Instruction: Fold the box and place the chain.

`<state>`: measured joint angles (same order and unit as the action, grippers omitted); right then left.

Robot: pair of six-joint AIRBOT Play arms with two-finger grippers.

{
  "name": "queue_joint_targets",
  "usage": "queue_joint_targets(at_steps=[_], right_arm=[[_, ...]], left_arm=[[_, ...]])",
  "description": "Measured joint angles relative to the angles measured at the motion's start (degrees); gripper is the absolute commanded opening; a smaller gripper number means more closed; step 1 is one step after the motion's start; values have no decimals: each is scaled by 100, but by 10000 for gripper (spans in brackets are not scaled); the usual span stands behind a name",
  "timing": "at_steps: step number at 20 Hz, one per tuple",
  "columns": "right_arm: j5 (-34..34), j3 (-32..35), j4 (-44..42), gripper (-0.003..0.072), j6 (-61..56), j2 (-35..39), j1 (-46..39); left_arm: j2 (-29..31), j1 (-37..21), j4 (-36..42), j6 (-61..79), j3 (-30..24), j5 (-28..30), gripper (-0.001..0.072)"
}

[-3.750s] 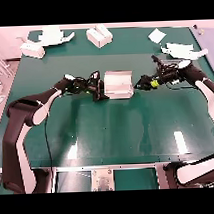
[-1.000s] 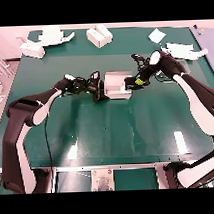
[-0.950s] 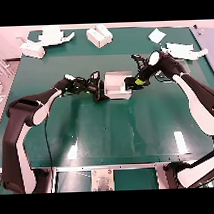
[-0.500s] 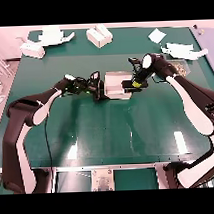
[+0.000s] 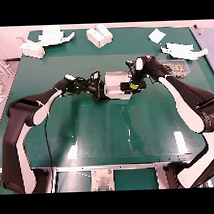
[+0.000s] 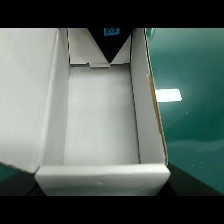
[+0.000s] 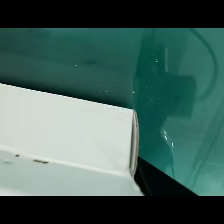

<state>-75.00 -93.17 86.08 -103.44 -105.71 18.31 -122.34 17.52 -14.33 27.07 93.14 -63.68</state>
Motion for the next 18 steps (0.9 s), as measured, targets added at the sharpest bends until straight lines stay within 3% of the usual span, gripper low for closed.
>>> queue_joint_targets(at_steps=[2, 4, 5, 9, 13, 15, 16, 18], right_arm=[[-44, -13, 116, 311, -59, -17, 7], [-68, -24, 173, 229, -83, -31, 15], [-79, -26, 195, 230, -94, -33, 17], [-72, -31, 227, 8, -142, -46, 63], [39, -33, 240, 15, -120, -46, 155], [35, -50, 219, 364, -52, -50, 175], [46, -90, 162, 472, -52, -50, 181], [-11, -238, 157, 473, -52, -33, 162]], left_arm=[[0, 0, 0, 0, 0, 0, 398], [0, 0, -2, 0, 0, -2, 398], [0, 0, 2, 0, 0, 0, 398], [0, -2, 2, -15, 0, 0, 398], [0, -15, 4, -17, 0, 0, 398], [0, -13, -9, 24, 0, -7, 398], [0, -4, -9, 22, 0, -11, 398], [0, 2, 4, 2, 0, 2, 398]])
